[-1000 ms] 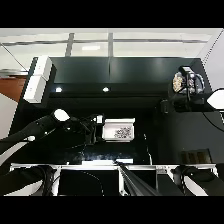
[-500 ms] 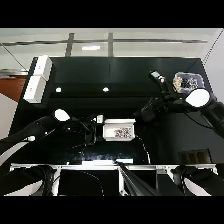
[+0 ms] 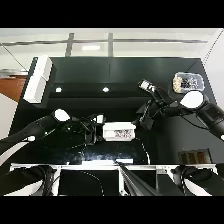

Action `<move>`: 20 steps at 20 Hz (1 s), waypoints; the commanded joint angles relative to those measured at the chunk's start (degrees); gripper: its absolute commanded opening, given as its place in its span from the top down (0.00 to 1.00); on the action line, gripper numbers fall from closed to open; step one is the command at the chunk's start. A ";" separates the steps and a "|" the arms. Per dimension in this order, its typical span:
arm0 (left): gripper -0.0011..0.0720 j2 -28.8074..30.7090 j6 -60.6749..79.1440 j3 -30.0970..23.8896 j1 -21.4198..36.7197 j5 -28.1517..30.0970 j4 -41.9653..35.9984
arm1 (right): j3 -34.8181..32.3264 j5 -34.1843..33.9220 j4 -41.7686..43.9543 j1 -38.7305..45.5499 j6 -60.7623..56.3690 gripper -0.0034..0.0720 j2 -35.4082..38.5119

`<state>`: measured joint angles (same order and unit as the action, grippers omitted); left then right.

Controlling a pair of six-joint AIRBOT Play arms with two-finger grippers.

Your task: Fold the box and place the chain.

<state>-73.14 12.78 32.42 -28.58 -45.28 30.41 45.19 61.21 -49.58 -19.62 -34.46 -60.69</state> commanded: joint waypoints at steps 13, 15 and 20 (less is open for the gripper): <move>0.32 -0.04 0.04 0.02 0.00 -0.02 0.04 | -0.55 4.20 -2.08 -3.85 3.48 0.02 1.25; 0.32 -0.04 0.04 0.02 0.00 -0.02 0.07 | -0.63 5.03 -3.06 -4.96 3.45 0.02 1.51; 0.32 -0.04 0.04 0.02 0.00 -0.04 0.07 | -2.69 -4.04 -9.07 -11.56 3.89 0.02 1.51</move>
<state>-73.14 12.80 32.42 -28.58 -45.32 30.44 43.35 61.98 -55.27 -28.23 -30.76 -59.37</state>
